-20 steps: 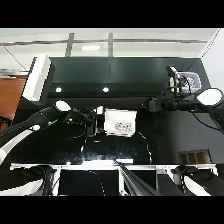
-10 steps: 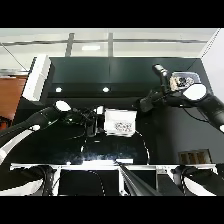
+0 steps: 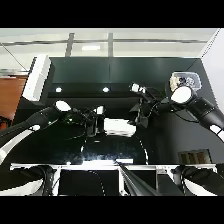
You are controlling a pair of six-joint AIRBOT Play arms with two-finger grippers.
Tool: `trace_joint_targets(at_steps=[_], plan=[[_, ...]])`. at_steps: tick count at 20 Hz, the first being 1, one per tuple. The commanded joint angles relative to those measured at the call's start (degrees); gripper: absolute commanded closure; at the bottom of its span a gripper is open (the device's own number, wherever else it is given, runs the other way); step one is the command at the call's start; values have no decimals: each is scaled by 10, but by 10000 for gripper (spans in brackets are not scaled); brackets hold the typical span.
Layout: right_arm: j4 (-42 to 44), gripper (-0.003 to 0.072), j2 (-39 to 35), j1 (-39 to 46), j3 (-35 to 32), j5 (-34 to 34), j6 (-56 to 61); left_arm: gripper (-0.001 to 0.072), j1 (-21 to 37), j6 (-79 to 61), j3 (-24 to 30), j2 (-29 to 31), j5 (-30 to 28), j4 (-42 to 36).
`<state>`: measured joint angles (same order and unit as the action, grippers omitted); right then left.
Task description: Fold the box and place the chain.
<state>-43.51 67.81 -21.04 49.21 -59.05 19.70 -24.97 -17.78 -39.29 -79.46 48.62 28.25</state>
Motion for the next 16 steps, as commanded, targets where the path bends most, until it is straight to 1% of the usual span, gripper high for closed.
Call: trace_joint_targets(at_steps=[1,7,8,10,11,12,15,16], plan=[[-1,2,1,-24,-8,-2,-73,244,0,0,0,0,0,0],[-3,4,1,-30,-20,-1,-71,244,0,0,0,0,0,0],[-3,31,1,-30,-26,0,-71,244,0,0,0,0,0,0],[-3,42,1,-30,-29,5,-71,244,0,0,0,0,0,0],[-2,149,1,-30,-29,9,-71,244,0,0,0,0,0,0],[-2,213,1,-30,-29,11,-71,244,0,0,0,0,0,0],[0,216,1,-30,-29,15,-63,244,0,0,0,0,0,0],[0,329,1,-30,-29,14,-54,244,0,0,0,0,0,0]])
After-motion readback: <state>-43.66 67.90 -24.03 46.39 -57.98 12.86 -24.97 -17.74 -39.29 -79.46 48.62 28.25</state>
